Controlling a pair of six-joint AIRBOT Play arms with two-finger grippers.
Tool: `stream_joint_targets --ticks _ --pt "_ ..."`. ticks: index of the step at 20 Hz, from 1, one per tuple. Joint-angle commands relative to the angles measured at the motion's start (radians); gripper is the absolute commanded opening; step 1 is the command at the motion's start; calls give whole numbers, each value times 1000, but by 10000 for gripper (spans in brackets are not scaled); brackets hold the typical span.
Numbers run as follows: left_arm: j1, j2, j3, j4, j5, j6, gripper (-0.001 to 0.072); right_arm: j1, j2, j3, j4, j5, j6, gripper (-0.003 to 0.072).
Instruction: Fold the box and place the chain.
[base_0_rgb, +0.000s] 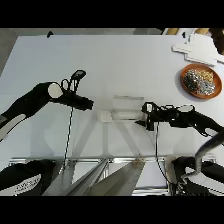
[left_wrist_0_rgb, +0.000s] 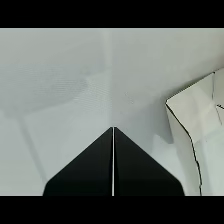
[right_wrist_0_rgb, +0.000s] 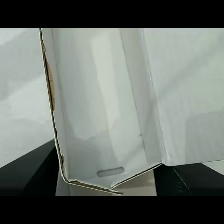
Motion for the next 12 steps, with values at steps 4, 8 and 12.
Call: stream_joint_targets --ticks 4,8,12 --pt "-76 -122 -12 -278 10 61 5 -1 0 0 0 0 0 339" --pt "-90 -120 -12 -301 -20 60 5 0 0 0 0 0 0 339" --pt "-91 -49 -10 -314 -10 60 5 -1 0 0 0 0 0 339"
